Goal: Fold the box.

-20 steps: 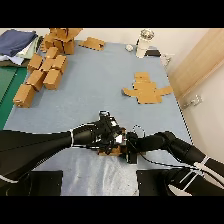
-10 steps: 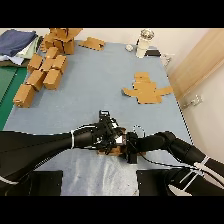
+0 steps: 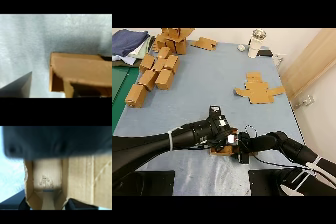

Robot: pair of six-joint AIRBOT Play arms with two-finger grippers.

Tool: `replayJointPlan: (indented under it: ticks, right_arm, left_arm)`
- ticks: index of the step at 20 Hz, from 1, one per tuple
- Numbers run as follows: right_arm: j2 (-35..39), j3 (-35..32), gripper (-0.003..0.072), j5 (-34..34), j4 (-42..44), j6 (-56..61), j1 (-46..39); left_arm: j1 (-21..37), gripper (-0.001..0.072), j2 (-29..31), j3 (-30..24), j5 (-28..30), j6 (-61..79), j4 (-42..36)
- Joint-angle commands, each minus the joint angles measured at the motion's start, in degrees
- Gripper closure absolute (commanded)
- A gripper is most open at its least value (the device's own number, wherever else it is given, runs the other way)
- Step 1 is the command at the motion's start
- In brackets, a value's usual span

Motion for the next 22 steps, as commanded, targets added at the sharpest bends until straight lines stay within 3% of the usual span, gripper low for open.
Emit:
replayJointPlan:
  ticks: [1,8,9,10,11,14,18,20,22]
  right_arm:
    - [0.0,0.0,0.0197,0.0,0.0,0.0,0.0]
    - [0.0,0.0,0.0197,0.0,0.0,0.0,0.0]
    - [0.0,0.0,0.0197,0.0,0.0,0.0,0.0]
    - [0.0,0.0,0.0197,0.0,0.0,0.0,0.0]
    - [0.0,0.0,0.0197,0.0,0.0,0.0,0.0]
    - [0.0,0.0,0.0198,0.0,0.0,0.0,0.0]
    - [0.0,0.0,0.0198,0.0,0.0,0.0,0.0]
    - [0.0,0.0,0.0197,0.0,0.0,0.0,0.0]
    - [0.0,0.0,0.0198,0.0,0.0,0.0,0.0]
  left_arm:
    - [1.5,0.0359,2.5,0.0,-3.2,0.1,1.4]
    - [2.6,0.0361,6.5,0.0,-3.0,2.3,1.2]
    - [2.8,0.0453,6.6,0.0,-2.9,3.3,0.7]
    - [3.1,0.0618,6.6,0.0,-3.1,4.3,-0.1]
    - [3.3,0.0697,6.6,0.0,-3.1,6.0,-0.3]
    - [5.0,0.0698,7.5,-2.1,-3.2,13.2,-3.1]
    - [14.3,0.0698,14.1,-14.9,2.0,34.8,-15.6]
    - [22.4,0.0698,18.4,-22.6,8.0,63.5,-31.3]
    - [30.6,0.0696,20.7,-27.8,10.2,86.5,-43.8]
